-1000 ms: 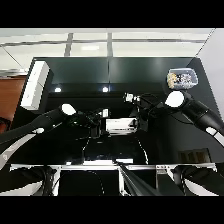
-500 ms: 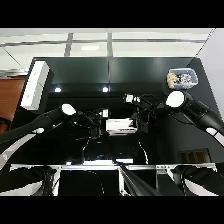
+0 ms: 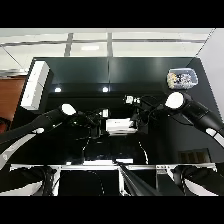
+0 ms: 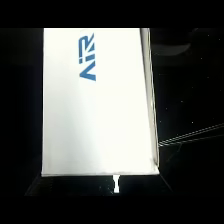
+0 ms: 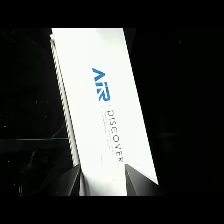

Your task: Fold the box and place the chain.

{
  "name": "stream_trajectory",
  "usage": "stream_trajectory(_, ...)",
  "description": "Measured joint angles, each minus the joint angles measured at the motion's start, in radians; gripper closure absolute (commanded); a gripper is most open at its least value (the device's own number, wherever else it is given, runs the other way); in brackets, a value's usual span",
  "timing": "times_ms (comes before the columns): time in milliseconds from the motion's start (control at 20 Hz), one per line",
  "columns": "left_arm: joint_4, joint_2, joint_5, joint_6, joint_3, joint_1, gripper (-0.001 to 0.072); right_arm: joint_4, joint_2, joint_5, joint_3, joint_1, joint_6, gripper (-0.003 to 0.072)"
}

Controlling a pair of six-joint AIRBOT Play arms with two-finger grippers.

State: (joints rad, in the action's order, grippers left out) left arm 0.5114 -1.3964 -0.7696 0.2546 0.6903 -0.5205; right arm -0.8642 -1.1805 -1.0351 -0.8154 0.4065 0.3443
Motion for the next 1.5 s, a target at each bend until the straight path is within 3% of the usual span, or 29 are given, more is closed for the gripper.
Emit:
stream_trajectory(200, 0.000, 0.000, 0.000, -0.001, 0.000, 0.000, 0.0292, 0.006, 0.000, 0.007, 0.006, 0.000, 0.000, 0.0382)
stream_trajectory(300, 0.000, 0.000, 0.000, -0.001, 0.000, 0.000, 0.0292, 0.011, 0.000, 0.008, 0.007, 0.000, 0.000, 0.0293)
stream_trajectory(1150, 0.000, 0.000, 0.000, 0.000, 0.000, 0.000, 0.0293, 0.021, 0.051, -0.005, 0.012, -0.016, 0.068, 0.0307)
stream_trajectory(1200, 0.000, 0.000, 0.000, 0.000, 0.000, 0.000, 0.0293, 0.017, 0.071, -0.024, 0.004, -0.035, 0.122, 0.0442)
stream_trajectory(1250, 0.000, 0.000, 0.000, 0.000, 0.000, 0.000, 0.0293, 0.018, 0.085, -0.036, -0.002, -0.059, 0.189, 0.0676)
stream_trajectory(1350, 0.000, 0.000, 0.000, 0.000, 0.000, 0.000, 0.0292, 0.048, 0.103, -0.086, 0.006, -0.113, 0.337, 0.0684)
stream_trajectory(1500, 0.000, 0.000, 0.000, 0.000, 0.000, 0.000, 0.0292, 0.220, 0.110, -0.141, 0.067, -0.157, 0.400, 0.0683)
